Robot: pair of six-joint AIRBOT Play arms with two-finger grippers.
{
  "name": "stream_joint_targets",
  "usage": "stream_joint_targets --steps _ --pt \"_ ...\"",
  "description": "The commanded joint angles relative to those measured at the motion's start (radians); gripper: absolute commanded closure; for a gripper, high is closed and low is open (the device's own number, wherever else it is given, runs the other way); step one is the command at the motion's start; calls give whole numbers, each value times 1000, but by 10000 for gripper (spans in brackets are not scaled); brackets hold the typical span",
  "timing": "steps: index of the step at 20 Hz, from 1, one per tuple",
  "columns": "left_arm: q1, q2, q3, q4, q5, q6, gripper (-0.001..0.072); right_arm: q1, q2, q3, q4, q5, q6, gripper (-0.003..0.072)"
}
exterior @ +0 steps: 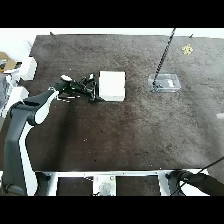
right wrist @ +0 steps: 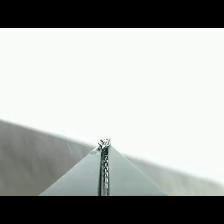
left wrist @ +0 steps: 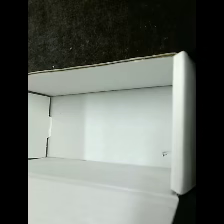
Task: Fold the box and place the chain.
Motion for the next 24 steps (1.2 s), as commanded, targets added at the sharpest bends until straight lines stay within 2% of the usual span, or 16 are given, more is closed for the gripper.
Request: stream_joint_targets --steps 1,4,10,15,20,24 --pt "0 0 0 0 0 0 422 110 41 -1 -3 -163 -43 682" --pt "0 0 0 0 0 0 422 183 21 -1 -3 -198 -55 682" --pt "0 0 0 0 0 0 422 250 -67 -1 1 -195 -54 682" --pt "0 0 0 0 0 0 422 297 -127 -10 5 -95 -54 682" --pt "0 0 0 0 1 0 423 312 -152 -154 61 -98 -42 681" --pt "0 0 0 0 1 0 422 312 -198 -306 131 -174 -31 681"
